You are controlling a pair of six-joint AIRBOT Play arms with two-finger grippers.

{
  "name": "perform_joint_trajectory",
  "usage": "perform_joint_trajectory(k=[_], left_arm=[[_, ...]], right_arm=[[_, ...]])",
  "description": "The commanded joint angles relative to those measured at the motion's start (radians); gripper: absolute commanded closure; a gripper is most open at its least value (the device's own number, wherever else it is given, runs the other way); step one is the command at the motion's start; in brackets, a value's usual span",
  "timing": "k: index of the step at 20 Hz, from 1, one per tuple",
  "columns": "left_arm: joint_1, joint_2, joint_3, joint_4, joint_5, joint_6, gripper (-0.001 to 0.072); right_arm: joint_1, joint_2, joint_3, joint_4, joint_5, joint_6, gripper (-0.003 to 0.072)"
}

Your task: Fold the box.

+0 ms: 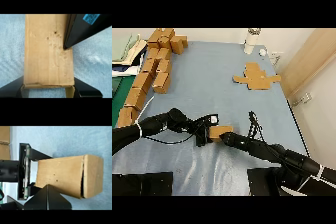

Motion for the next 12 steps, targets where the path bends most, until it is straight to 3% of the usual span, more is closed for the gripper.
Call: perform_joint_trajectory(k=[1, 12], left_arm=[[0.0, 0.0, 0.0, 0.0, 0.0, 0.0, 0.0243], [0.0, 0.0, 0.0, 0.0, 0.0, 0.0, 0.0243]], right_arm=[[0.014, -0.013, -0.001, -0.004, -0.008, 0.001, 0.0683], [0.023, -0.061, -0.001, -0.004, -0.004, 0.001, 0.0684]])
